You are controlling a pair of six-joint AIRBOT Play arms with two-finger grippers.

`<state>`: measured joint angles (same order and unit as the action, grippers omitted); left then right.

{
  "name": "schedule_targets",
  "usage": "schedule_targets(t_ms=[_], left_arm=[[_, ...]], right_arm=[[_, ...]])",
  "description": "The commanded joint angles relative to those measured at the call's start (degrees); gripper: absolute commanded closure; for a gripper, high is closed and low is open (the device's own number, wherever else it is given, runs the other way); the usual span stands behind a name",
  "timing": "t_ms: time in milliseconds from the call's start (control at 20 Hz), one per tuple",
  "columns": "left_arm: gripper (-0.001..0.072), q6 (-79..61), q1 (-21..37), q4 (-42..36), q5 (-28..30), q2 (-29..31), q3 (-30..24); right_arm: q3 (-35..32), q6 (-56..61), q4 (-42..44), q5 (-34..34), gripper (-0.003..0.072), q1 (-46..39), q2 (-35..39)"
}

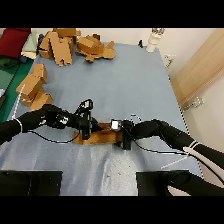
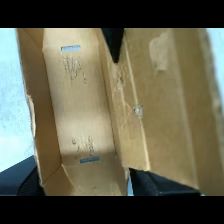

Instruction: Fold the box.

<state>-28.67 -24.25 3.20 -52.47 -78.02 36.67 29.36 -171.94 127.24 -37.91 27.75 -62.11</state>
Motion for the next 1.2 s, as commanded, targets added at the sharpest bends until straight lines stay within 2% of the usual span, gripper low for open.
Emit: schedule_targets(t_ms=[0, 50, 100, 150, 400, 500, 1050, 1100, 1150], left_arm=[[0.0697, 0.0, 0.0, -0.3, -0.1, 0.0, 0.0], [0.0697, 0.0, 0.0, -0.7, -0.1, 0.0, 0.0], [0.0697, 0.0, 0.0, -0.9, -0.1, 0.0, 0.0], [0.0697, 0.0, 0.0, -0.9, -0.1, 0.0, 0.0], [0.0697, 0.0, 0.0, -0.9, 0.0, 0.0, 0.0], [0.0697, 0.0, 0.0, -0.9, 0.0, 0.0, 0.0], [0.0695, 0.2, 0.0, -0.9, 1.0, 0.0, 0.0], [0.0580, 0.8, 0.0, -0.9, 1.1, 0.0, 0.0], [0.0423, 3.0, 0.0, -1.2, 1.5, 0.0, 0.0]], right_arm=[[0.0, 0.0, -1.0, 0.0, -0.0016, 0.1, -0.4], [0.0, 0.0, -1.0, 0.0, 0.0001, 0.1, -0.8], [0.0, 0.0, -1.0, 0.1, 0.0061, 0.1, -1.2], [0.0, 0.0, -1.0, 0.2, 0.0083, 0.1, -1.3], [0.0, 0.0, -0.9, -0.1, 0.0111, 0.1, -1.3], [0.0, 0.0, -0.9, -0.1, 0.0212, 0.1, -1.3], [0.0, 0.0, -1.0, 0.0, 0.0211, 0.1, -1.3], [0.0, 0.0, -1.0, 0.0, 0.0211, 0.1, -1.3], [0.0, 0.0, -1.0, 0.0, 0.0211, 0.1, -1.3]])
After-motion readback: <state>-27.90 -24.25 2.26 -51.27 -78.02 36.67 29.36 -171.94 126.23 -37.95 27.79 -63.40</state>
